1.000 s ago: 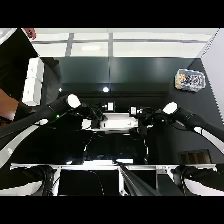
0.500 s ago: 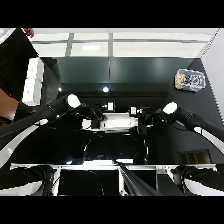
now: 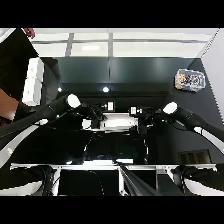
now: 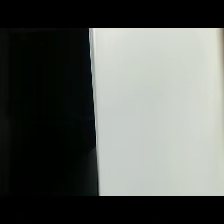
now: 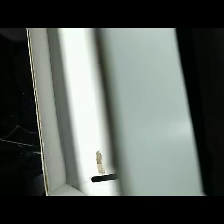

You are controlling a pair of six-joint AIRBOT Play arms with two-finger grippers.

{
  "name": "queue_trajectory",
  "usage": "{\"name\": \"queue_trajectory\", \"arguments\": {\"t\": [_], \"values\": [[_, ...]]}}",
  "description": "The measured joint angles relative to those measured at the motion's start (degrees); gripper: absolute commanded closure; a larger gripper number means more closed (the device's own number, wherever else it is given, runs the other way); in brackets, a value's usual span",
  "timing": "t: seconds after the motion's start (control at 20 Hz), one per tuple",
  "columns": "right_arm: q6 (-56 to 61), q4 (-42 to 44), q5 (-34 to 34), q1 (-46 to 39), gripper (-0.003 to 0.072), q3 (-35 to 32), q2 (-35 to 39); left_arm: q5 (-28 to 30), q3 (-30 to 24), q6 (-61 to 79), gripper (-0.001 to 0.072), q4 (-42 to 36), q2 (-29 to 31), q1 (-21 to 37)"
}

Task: Fold the box and place the chain.

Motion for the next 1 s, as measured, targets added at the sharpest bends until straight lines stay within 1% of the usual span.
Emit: {"name": "queue_trajectory", "arguments": {"t": [0.45, 0.5, 0.6, 1.0], "values": [[0.9, -0.1, 0.2, 0.0, 0.0236, 0.0, 0.0, 0.0, 0.0, 0.0, 0.0684, 0.0, 0.0, 0.0], [1.0, -0.1, 0.2, 0.0, 0.0277, 0.0, 0.0, 0.0, 0.0, 0.0, 0.0684, 0.0, 0.0, 0.0], [1.0, -0.1, 0.3, 0.0, 0.0387, 0.0, 0.0, 0.0, 0.0, 0.0, 0.0684, 0.0, 0.0, 0.0], [1.2, 0.0, 0.4, 0.0, 0.0389, 0.0, 0.0, -0.1, 0.0, 0.0, 0.0681, 0.0, 0.0, 0.0]]}}
